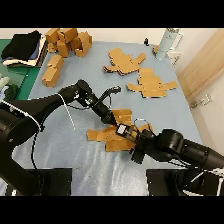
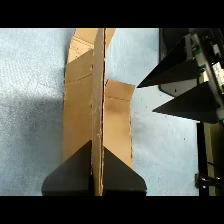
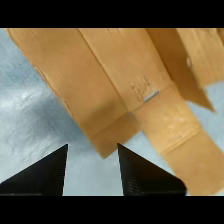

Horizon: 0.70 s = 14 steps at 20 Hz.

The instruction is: Fold the box.

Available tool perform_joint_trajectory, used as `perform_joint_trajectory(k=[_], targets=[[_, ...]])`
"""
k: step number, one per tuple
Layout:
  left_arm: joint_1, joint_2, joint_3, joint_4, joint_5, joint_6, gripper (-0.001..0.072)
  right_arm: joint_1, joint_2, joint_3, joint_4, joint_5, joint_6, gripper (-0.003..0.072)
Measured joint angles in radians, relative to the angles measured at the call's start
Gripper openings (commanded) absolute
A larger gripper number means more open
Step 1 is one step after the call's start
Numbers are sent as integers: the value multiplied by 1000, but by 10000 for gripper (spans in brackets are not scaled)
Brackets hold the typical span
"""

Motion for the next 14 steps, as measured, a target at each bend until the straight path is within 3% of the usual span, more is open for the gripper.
perform_joint_trajectory(k=[5,14], targets=[[0,0,0,0,0,0,15,25,-84,-4,-48,75,-71,487],[0,0,0,0,0,0,16,43,-111,-8,-109,143,-96,485]])
